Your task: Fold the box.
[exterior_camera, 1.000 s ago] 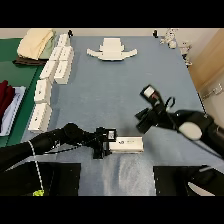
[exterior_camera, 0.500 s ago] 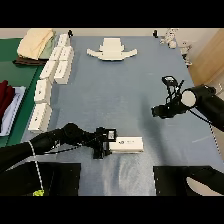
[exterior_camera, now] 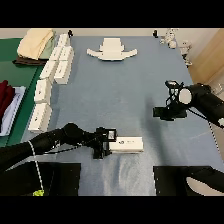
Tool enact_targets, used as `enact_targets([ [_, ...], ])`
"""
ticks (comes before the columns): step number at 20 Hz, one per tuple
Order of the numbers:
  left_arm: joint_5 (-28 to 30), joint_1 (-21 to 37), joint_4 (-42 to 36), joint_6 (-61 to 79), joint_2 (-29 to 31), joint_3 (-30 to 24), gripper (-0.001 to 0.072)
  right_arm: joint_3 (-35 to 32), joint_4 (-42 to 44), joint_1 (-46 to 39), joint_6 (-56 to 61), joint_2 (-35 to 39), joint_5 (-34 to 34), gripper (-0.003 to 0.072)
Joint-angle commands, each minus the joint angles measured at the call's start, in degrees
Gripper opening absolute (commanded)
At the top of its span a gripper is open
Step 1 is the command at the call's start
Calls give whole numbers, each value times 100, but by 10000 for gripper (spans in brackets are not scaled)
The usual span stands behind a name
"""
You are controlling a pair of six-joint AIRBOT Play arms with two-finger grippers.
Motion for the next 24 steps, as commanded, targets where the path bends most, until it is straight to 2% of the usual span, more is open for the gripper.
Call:
enact_targets([
  [1,4,2,2,4,2,2,528,4,4,-4,52,-15,20,17],
  [5,20,20,7,-111,9,42,528,4,7,-4,52,-17,20,17],
  [8,210,365,658,-1537,306,164,528,4,7,-4,52,-17,20,17],
  [11,184,1143,1727,-3620,955,310,528,4,4,-4,52,-17,20,17],
  [16,179,2769,2627,-5165,2006,424,528,4,7,-4,52,-17,20,17],
  [18,177,3578,2730,-5558,1987,424,528,4,4,-4,52,-17,20,17],
  [21,234,4614,2726,-5705,1556,426,528,4,7,-4,52,-17,20,17],
  [24,660,5191,2695,-5718,876,634,528,4,7,-4,52,-17,20,17],
])
